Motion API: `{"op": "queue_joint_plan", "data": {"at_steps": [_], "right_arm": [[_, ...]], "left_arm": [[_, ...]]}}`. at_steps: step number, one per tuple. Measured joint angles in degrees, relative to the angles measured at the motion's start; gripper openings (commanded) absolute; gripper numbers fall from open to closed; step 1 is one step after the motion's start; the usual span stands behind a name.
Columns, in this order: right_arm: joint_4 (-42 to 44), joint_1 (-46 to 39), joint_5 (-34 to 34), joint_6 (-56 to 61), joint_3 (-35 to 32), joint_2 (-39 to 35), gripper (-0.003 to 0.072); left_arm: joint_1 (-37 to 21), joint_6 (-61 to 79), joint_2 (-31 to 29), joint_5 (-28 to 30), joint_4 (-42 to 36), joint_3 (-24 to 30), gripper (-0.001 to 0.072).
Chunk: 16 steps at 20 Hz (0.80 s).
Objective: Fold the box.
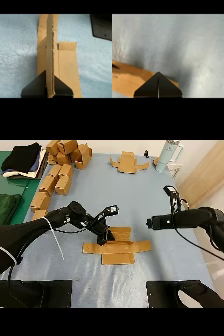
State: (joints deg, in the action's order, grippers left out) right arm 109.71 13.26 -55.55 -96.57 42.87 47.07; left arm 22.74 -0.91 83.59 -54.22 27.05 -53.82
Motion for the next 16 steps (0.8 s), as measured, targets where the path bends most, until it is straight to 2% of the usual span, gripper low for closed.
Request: {"op": "queue_joint_plan", "data": {"at_steps": [3,6,7,9,10,13,16], "right_arm": [[-6.01,11.41,-4.37,5.88,-1.42,-4.90,0.0003],[-12.31,27.78,-5.88,12.52,-5.29,-7.26,0.0005],[-14.62,34.23,-5.60,14.71,-7.15,-7.54,0.0029],[-19.17,45.86,-3.58,17.73,-10.60,-7.21,0.0380],[-21.64,50.53,-2.64,18.67,-12.13,-6.49,0.0429],[-29.14,59.69,0.37,20.79,-15.28,-2.58,0.0430],[-36.20,63.08,3.26,21.84,-16.48,2.21,0.0429]], "left_arm": [[0.00,0.00,0.00,0.04,0.00,0.00,0.0013],[0.00,0.00,0.00,0.09,-0.02,0.00,0.0013],[0.00,0.00,0.00,0.07,0.00,0.00,0.0013],[0.02,0.00,0.00,0.07,0.00,0.00,0.0013],[0.02,0.00,0.00,0.07,0.00,0.00,0.0013],[0.02,0.00,0.02,0.07,0.00,0.00,0.0013],[0.02,0.00,0.02,0.07,-0.02,0.00,0.0013]]}}
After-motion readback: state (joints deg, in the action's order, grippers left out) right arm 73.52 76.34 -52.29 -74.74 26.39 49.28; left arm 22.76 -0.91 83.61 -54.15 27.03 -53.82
